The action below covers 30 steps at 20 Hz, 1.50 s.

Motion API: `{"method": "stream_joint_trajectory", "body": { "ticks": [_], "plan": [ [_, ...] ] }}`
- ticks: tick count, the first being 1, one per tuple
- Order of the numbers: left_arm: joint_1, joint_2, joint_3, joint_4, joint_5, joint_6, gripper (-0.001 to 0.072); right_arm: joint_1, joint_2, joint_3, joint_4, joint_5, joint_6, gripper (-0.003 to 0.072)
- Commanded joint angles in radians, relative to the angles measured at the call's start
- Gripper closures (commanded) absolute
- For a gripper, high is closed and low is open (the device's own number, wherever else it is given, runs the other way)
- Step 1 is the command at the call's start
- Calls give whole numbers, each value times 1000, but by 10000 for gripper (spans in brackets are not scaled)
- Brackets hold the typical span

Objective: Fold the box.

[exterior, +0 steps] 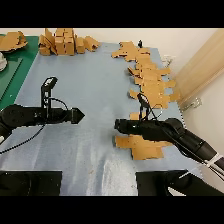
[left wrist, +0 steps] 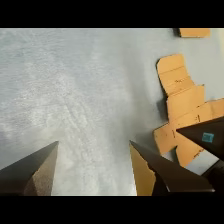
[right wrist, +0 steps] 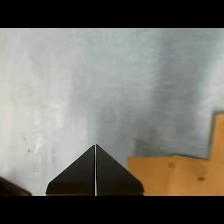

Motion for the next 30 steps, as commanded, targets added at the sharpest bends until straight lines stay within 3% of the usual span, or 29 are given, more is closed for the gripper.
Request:
{"method": "stream_joint_trajectory", "body": {
  "ticks": [1, 5, 7, 9, 11, 12, 13, 15, 16, 19, 22, 30],
  "plan": [
    [0, -1, 1, -35, 9, -13, 17, -98, 5, 84, -153, -174, 24, 680],
    [1, -1, 1, -35, 8, -13, 17, -175, 24, 194, -232, -371, -12, 680],
    [1, -1, 1, -35, 8, -13, 17, -194, 23, 224, -426, -494, -12, 680],
    [0, -1, 1, -35, 7, -13, 17, -244, 22, 241, -655, -707, -22, 680],
    [1, -1, 1, -35, 16, -13, 17, -323, 22, 224, -790, -875, -95, 674],
    [1, -1, 1, -35, 19, -13, 17, -373, 22, 205, -811, -902, -137, 568],
    [1, -1, 1, -34, 19, -13, 17, -436, 22, 179, -826, -895, -177, 460],
    [1, -1, 1, -35, 19, -13, 17, -570, 14, 138, -840, -811, -214, 416],
    [0, -1, 1, -35, 19, -13, 17, -642, -2, 135, -834, -766, -244, 278],
    [1, -1, 1, -35, 19, -13, 17, -823, -79, 135, -690, -724, -367, 269],
    [0, -1, 1, -36, 18, -13, 17, -871, -109, 134, -431, -669, -506, 268],
    [0, -1, 1, -35, 45, -13, 17, -876, -256, 134, -401, -633, -537, 269]
  ]
}}
